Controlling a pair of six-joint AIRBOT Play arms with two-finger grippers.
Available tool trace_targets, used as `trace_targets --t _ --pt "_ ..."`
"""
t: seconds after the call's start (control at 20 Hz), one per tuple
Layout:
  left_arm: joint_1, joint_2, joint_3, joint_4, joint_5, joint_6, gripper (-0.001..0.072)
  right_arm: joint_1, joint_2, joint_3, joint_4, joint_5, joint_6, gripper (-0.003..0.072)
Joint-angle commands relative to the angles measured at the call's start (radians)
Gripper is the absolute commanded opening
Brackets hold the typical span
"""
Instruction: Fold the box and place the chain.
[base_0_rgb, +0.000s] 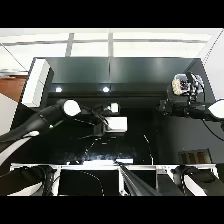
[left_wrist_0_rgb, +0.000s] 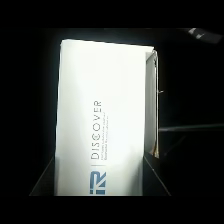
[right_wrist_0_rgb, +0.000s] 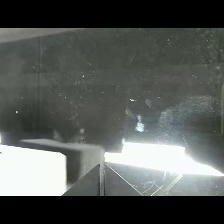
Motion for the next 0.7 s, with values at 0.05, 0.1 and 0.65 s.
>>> trace_targets --t 0.05,0.1,0.65 --pt "0.215 0.124 0.011 0.147 -0.254 -0.270 0.0222 0.000 0.000 0.001 0.010 -0.006 0.000 0.0038" --pt "0.301 0.151 0.011 0.166 -0.323 -0.328 0.0225 0.000 0.000 0.001 0.011 -0.005 0.000 0.0038" --pt "1.458 0.276 -0.060 0.306 -0.364 -0.540 0.0243 0.000 0.000 0.001 0.010 -0.016 -0.016 0.0038"
